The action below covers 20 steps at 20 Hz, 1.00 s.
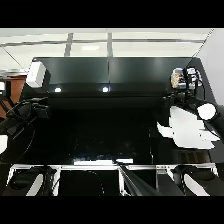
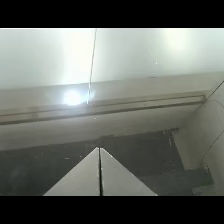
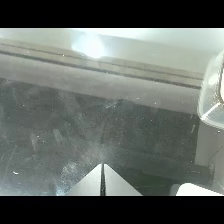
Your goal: Fold the box and place the chain.
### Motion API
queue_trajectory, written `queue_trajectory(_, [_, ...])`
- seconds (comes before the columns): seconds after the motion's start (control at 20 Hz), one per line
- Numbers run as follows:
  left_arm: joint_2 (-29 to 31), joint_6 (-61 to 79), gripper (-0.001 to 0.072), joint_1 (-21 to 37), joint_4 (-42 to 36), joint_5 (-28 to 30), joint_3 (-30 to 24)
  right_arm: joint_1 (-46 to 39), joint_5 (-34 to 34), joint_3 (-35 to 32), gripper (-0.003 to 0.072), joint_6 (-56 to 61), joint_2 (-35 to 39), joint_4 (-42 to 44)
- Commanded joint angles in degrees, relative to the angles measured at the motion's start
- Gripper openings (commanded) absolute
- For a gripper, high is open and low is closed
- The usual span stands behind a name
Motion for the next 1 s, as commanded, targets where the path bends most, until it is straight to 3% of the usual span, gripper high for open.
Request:
queue_trajectory(0.0, [0.0, 0.0, 0.0029, 0.0, 0.0, 0.0, 0.0, 0.0, 0.0, 0.0, 0.0015, 0.0, 0.0, 0.0])
queue_trajectory(0.45, [-0.1, 0.1, 0.0029, 0.0, -0.1, 1.2, 0.0, 0.0, 0.0, 0.0, 0.0015, 0.0, 0.0, 0.0])
queue_trajectory(0.55, [-0.6, 0.0, 0.003, 0.0, -0.1, 8.8, -0.1, 0.0, 0.0, 0.0, 0.0015, 0.0, 0.0, 0.0])
queue_trajectory(0.7, [-0.6, 0.0, 0.003, 0.0, -0.2, 15.1, 0.0, 0.1, -2.6, 0.0, 0.0015, 0.0, -0.1, 3.6])
queue_trajectory(0.8, [-1.3, -0.9, 0.003, 0.0, -1.1, 20.6, -0.1, 0.1, -8.7, 0.0, 0.0015, 0.0, -0.1, 9.3])
queue_trajectory(0.95, [-6.2, -4.0, 0.003, -0.2, -9.2, 26.8, 0.0, 0.1, -16.8, 0.0, 0.0016, 0.0, -0.5, 18.3])
